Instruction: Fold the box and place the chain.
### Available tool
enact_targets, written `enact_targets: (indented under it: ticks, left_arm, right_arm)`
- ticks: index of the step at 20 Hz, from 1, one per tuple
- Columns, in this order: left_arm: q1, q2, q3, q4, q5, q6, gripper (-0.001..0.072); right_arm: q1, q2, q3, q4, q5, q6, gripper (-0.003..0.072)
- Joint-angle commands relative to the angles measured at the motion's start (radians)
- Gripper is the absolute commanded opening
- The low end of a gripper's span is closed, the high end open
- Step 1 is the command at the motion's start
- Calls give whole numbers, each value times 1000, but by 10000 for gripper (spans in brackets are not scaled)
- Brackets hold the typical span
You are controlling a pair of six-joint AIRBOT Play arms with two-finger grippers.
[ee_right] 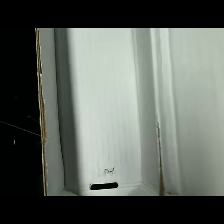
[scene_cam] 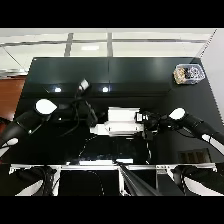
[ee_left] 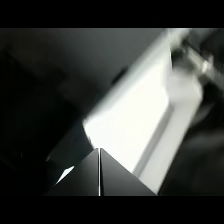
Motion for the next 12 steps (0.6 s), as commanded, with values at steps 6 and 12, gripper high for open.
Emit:
enact_targets:
  ticks: [6,12]
  left_arm:
    - [-53,-57,-55,151,42,579,709]
    - [-127,-167,22,214,7,488,676]
  right_arm:
    - [0,0,0,0,0,0,132]
    - [0,0,0,0,0,0,132]
